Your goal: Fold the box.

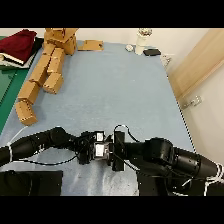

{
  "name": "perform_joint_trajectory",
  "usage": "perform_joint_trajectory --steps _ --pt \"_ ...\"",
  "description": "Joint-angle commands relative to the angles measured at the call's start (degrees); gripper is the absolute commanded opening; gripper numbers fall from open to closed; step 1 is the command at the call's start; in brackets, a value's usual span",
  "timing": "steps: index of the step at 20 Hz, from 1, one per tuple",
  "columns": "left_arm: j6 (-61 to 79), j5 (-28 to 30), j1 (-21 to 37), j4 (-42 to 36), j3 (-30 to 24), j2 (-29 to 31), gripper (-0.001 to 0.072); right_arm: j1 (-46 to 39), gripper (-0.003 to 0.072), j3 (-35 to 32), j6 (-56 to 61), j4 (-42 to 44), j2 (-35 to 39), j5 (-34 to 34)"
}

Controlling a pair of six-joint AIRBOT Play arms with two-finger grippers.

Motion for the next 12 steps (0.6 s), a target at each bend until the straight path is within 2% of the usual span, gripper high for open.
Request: perform_joint_trajectory --steps 1,5,12 --pt "0.0 0.0 0.07 0.0 0.07 0.02 0.0488 0.13 0.0586 -0.07 -2.93 0.59 -0.68 -0.07" --pt "0.0 0.02 0.07 0.0 0.07 0.04 0.0488 0.13 0.0586 -0.07 -4.37 0.55 -3.43 -0.04" --pt "0.0 0.02 0.07 0.0 0.07 0.02 0.0488 2.47 0.0585 -0.15 -5.68 -0.74 -3.52 -2.29"
